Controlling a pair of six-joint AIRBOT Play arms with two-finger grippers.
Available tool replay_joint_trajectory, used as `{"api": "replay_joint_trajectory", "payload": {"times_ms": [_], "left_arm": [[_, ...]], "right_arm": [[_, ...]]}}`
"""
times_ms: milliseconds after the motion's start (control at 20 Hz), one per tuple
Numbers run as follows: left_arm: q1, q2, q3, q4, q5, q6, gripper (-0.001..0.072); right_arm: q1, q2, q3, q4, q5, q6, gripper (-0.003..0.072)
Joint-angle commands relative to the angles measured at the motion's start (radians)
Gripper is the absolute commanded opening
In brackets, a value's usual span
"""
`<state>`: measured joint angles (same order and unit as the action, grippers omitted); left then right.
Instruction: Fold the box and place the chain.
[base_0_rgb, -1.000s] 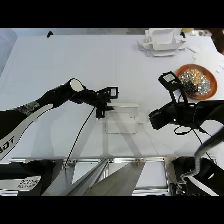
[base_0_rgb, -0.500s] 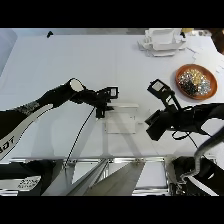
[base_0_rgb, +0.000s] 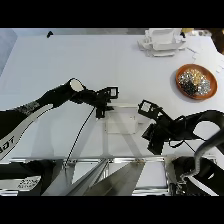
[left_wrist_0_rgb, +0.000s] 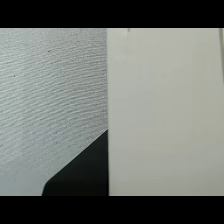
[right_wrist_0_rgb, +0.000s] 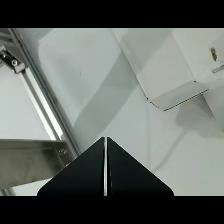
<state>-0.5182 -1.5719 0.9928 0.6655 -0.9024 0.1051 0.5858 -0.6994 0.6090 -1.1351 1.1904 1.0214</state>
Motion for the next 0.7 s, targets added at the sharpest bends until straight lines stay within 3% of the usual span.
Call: {"api": "replay_joint_trajectory", "payload": {"times_ms": [0,200,350,450,500,650], "left_arm": [[-0.001,0.0,0.001,0.0,0.0,0.0,0.001],[-0.001,0.0,0.001,0.0,0.0,0.0,0.001],[-0.001,0.0,0.001,0.0,-0.003,0.0,0.001],[-0.001,0.0,0.001,0.0,-0.003,0.0,0.001],[-0.001,0.0,0.001,0.0,-0.003,0.0,0.001],[-0.001,0.0,0.001,0.0,-0.004,0.0,0.001]], "right_arm": [[0.001,0.009,-0.078,0.011,-0.1,-0.143,0.0016],[0.001,0.008,-0.18,0.008,-0.267,-0.282,0.0013],[0.001,0.001,-0.243,-0.02,-0.459,-0.345,0.004],[0.001,-0.031,-0.262,-0.039,-0.536,-0.485,0.0578],[0.001,-0.058,-0.262,-0.039,-0.556,-0.535,0.0668],[0.001,-0.163,-0.262,-0.039,-0.574,-0.627,0.067]]}}
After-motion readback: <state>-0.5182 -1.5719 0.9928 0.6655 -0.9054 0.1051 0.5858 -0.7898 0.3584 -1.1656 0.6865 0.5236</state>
